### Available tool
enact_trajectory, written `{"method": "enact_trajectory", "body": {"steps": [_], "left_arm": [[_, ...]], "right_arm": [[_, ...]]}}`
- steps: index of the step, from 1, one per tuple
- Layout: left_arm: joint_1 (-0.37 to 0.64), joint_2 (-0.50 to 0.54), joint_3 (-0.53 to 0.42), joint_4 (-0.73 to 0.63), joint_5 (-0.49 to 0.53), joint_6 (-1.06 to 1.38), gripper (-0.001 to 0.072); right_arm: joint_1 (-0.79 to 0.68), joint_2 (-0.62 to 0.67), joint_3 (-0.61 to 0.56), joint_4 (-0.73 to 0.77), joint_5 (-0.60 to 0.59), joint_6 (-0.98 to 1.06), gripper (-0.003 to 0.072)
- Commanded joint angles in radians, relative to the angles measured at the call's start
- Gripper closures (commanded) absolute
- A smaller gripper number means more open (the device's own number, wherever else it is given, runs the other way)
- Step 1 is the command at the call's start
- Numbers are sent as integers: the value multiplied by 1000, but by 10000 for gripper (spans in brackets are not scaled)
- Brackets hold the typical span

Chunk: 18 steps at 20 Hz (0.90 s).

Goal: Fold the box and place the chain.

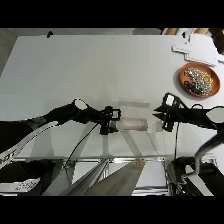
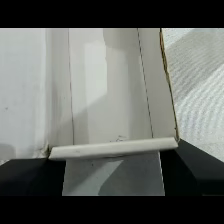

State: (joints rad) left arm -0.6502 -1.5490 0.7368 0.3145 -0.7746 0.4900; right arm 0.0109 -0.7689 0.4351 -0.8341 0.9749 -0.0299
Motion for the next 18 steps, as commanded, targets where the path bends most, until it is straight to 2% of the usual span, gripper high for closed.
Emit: {"method": "enact_trajectory", "body": {"steps": [1, 4, 6, 10, 15, 18], "left_arm": [[1, 0, 0, 0, 0, 0, 501], [1, 0, 0, 0, 0, 0, 501], [1, 0, 0, 0, 0, 0, 501], [1, 0, 0, 0, 0, 0, 501], [1, 0, 0, 0, 0, 0, 501], [1, 0, 0, 0, 0, 0, 501]], "right_arm": [[74, -57, 0, -76, 65, -111, 500], [113, -138, -1, -175, 40, -109, 500], [113, -163, -1, -183, 27, -112, 500], [113, -201, -6, -56, 35, -192, 512], [113, -265, -8, 38, -22, -193, 519], [113, -292, -11, 97, 2, -214, 519]]}}
